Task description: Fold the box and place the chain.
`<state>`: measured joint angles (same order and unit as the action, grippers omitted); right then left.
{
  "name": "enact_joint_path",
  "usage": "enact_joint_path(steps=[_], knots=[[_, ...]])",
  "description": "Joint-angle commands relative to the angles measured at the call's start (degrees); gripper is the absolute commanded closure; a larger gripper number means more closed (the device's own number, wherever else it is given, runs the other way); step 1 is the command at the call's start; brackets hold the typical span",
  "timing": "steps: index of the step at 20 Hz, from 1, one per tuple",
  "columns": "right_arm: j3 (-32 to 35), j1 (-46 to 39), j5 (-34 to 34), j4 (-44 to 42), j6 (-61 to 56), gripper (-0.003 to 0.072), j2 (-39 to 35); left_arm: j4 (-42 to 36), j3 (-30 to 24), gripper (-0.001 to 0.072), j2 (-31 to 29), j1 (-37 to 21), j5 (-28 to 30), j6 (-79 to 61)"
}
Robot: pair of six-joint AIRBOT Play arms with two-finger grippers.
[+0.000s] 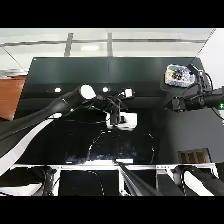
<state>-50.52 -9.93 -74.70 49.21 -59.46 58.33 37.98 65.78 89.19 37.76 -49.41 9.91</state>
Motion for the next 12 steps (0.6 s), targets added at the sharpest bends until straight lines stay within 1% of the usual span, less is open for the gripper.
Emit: enact_joint_path(steps=[1,2,3,6,10,12], knots=[[-0.04,-0.07,0.37,-0.09,0.15,0.0672,-0.07,3.28,1.7,-0.0003,2.12,0.39,-1.03,2.73],[-0.04,-0.07,0.44,-0.09,0.22,0.0672,-0.07,5.14,1.7,-0.0003,2.14,0.59,-1.68,2.78],[-0.04,-0.07,0.63,-0.09,0.39,0.0672,-0.07,5.38,1.7,-0.0003,2.23,0.59,-2.32,2.78],[-0.04,-0.07,1.49,-0.09,0.52,0.0672,-0.07,5.38,1.7,-0.0002,2.27,0.57,-2.38,2.78],[-0.04,-0.07,1.49,-0.09,0.52,0.0672,-0.07,5.49,1.73,-0.0002,2.27,0.57,-4.87,2.73],[-0.04,-0.07,1.49,-0.11,0.52,0.0672,-0.07,5.49,1.75,-0.0001,2.25,0.57,-5.2,2.49]])
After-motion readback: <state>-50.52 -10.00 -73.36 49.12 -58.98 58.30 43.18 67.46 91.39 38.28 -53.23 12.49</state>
